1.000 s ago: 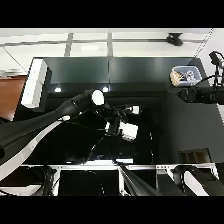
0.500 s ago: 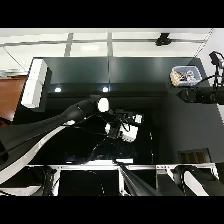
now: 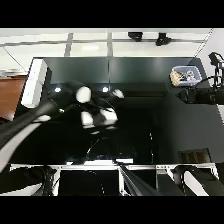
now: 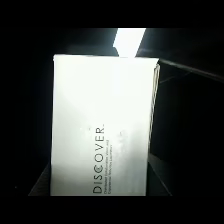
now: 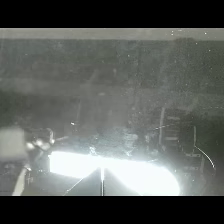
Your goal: Fold the box and place the chain.
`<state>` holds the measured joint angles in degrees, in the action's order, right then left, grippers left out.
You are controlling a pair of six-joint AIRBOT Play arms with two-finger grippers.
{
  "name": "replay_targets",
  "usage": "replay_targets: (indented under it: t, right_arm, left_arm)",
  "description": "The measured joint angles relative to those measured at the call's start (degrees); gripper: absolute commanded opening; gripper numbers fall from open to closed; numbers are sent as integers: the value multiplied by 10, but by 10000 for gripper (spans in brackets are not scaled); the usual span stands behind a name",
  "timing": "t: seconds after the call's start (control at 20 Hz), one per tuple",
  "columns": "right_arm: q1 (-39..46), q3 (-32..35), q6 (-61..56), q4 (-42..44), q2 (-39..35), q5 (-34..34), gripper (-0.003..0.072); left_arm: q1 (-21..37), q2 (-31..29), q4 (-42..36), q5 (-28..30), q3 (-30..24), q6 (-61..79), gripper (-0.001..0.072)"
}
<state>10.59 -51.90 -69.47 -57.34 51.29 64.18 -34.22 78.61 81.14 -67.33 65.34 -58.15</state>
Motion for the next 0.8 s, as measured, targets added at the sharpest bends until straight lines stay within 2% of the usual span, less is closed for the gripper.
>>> replay_targets:
  t: [0.15,0.45,0.65,0.8]
  right_arm:
    - [0,0,0,0,0,0,10]
    - [0,0,0,0,0,1,10]
    - [0,0,-4,0,0,1,10]
    - [0,0,-7,0,0,1,10]
  left_arm:
    - [108,-64,41,-48,-47,-109,359]
    - [374,-171,64,-62,-177,-192,359]
    - [527,-191,62,-35,-205,-212,359]
    - [620,-196,52,-3,-211,-196,359]
